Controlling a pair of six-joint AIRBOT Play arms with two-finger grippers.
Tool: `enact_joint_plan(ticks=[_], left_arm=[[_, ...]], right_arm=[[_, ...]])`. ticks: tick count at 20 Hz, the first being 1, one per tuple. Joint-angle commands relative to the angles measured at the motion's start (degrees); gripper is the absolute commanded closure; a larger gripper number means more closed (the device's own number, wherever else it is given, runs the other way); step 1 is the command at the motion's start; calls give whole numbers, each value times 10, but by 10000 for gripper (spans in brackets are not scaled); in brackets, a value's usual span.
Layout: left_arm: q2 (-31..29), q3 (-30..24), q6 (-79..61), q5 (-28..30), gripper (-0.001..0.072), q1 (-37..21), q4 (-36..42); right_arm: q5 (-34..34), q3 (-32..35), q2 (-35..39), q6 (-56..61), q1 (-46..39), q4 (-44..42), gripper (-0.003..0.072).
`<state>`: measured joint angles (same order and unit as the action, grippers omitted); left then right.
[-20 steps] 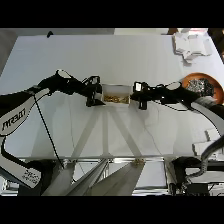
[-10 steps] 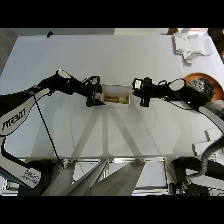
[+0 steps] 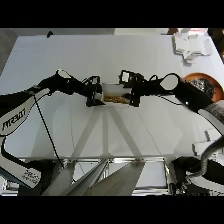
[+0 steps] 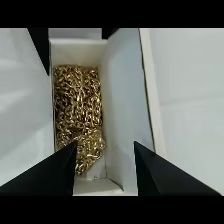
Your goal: Fold the box and place the chain.
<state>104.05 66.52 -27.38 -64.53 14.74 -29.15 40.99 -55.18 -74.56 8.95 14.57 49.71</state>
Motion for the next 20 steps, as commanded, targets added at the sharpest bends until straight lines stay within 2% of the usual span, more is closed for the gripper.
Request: enact_joint_plan(ticks=[1, 4, 6, 8, 9, 11, 14, 16, 20], left_arm=[[0, 0, 0, 0, 523, 0, 0], [0, 0, 0, 0, 523, 0, 0], [0, 0, 0, 0, 523, 0, 0], [0, 0, 0, 0, 523, 0, 0], [0, 0, 0, 0, 523, 0, 0], [0, 0, 0, 0, 523, 0, 0], [0, 0, 0, 0, 523, 0, 0], [0, 0, 0, 0, 523, 0, 0], [0, 0, 0, 0, 523, 0, 0]], right_arm=[[91, -65, 1, 144, 16, 108, 299], [151, -138, -6, 160, 15, 117, 316], [156, -193, -31, 240, 15, 117, 446], [156, -242, -79, 351, 15, 117, 425], [157, -260, -110, 400, 15, 115, 369], [174, -285, -169, 457, 15, 100, 367], [230, -289, -220, 442, 15, 42, 367], [259, -289, -229, 400, 16, 38, 367], [247, -289, -222, 261, 30, 60, 354]])
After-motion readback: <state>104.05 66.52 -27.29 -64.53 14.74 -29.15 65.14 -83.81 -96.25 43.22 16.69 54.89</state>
